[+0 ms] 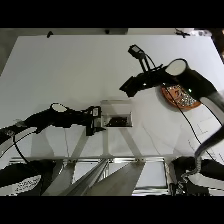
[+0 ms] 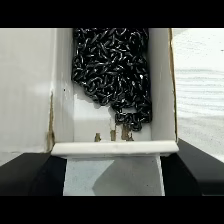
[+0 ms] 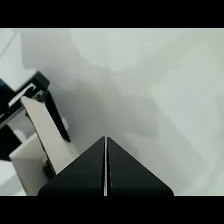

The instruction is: Fold the box and place the chain.

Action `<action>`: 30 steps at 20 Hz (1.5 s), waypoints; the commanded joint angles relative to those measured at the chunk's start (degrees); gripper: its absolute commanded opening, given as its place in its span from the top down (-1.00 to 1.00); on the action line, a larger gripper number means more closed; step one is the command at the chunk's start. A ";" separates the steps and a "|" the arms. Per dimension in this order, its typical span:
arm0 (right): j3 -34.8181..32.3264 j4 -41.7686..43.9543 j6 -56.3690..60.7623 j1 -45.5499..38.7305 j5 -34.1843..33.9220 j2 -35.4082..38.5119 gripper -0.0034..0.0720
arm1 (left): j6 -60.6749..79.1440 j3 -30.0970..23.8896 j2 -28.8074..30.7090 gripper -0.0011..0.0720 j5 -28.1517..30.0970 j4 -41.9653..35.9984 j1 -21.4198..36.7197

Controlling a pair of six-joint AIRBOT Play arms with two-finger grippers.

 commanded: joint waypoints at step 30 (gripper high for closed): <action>-1.92 -22.53 -7.06 18.16 6.93 0.85 -0.33 | 0.02 0.04 0.00 0.56 0.02 0.00 0.04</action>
